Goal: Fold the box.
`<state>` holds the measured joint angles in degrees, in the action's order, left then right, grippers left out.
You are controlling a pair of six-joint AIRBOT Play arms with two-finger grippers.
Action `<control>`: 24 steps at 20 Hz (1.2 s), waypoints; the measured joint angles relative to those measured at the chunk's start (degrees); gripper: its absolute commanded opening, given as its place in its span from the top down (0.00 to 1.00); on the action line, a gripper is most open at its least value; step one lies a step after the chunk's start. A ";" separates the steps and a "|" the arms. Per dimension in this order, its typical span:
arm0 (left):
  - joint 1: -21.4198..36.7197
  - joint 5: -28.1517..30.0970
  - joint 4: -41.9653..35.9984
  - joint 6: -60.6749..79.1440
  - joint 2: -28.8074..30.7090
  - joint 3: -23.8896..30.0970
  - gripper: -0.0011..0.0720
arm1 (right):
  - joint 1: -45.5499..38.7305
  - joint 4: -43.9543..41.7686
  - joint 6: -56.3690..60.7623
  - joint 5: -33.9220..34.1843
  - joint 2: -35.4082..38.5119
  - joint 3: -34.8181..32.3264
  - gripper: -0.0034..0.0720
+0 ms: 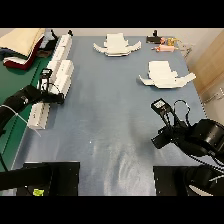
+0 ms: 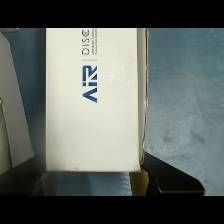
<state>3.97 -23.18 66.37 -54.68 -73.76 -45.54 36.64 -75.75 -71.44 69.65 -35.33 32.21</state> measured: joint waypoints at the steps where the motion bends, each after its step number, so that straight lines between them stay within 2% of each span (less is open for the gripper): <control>1: 0.02 0.15 0.02 -0.63 -1.55 -1.55 0.37 | 0.02 0.00 0.00 0.02 0.00 0.00 0.95; 12: 0.02 0.02 0.04 -3.41 -14.88 -16.17 0.37 | 0.00 0.00 0.00 0.00 0.00 0.00 0.95; 16: 0.02 0.13 0.07 -3.43 -17.14 -18.25 0.37 | 0.00 -0.02 -0.02 0.02 0.00 0.00 0.95; 24: 0.00 0.22 0.04 -3.45 -18.29 -19.04 0.37 | 0.00 -0.02 -0.02 0.02 0.00 0.00 0.95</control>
<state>3.97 -22.96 66.41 -58.13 -92.05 -64.58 36.64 -75.77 -71.46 69.67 -35.33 32.21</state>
